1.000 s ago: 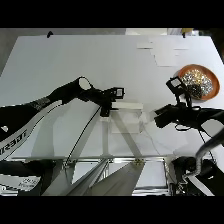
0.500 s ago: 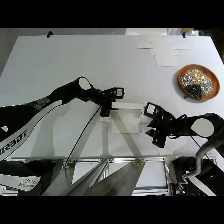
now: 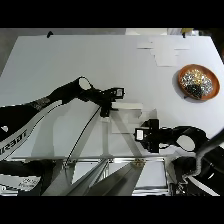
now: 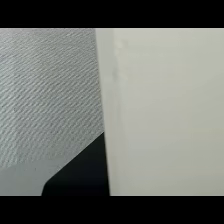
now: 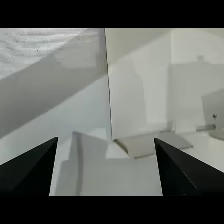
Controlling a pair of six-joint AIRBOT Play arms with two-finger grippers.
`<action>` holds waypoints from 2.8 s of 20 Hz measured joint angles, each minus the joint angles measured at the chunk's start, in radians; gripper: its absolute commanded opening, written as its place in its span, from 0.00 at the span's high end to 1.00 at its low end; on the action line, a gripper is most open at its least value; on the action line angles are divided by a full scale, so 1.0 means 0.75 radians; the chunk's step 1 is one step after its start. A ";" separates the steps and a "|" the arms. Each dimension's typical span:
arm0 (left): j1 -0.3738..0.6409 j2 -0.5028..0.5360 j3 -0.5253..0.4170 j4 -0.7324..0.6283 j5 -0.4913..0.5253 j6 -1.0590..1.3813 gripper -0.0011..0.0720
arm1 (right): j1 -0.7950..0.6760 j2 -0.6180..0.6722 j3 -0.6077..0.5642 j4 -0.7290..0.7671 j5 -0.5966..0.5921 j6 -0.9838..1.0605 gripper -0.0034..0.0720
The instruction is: Fold the box and place the chain.
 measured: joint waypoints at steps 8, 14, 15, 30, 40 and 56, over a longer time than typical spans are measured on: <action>0.000 -0.001 0.000 0.000 -0.001 0.000 0.97 | 0.009 -0.161 -0.004 -0.081 -0.285 -0.019 0.07; 0.000 -0.001 0.000 -0.001 -0.001 -0.002 0.97 | -0.061 -0.165 0.057 -0.084 -0.309 -0.025 0.07; 0.000 0.000 0.000 0.000 -0.002 -0.002 0.97 | -0.072 -0.166 0.065 -0.089 -0.287 -0.030 0.07; 0.000 -0.001 0.000 0.000 -0.001 0.001 0.97 | -0.175 -0.173 0.185 -0.013 -0.160 -0.125 0.08; 0.000 -0.001 0.000 0.000 -0.001 0.000 0.97 | -0.373 -0.231 0.191 0.335 -0.099 -0.411 0.08; 0.000 -0.001 0.000 0.000 -0.001 0.001 0.97 | -0.699 -0.557 0.244 0.863 0.224 -1.194 0.08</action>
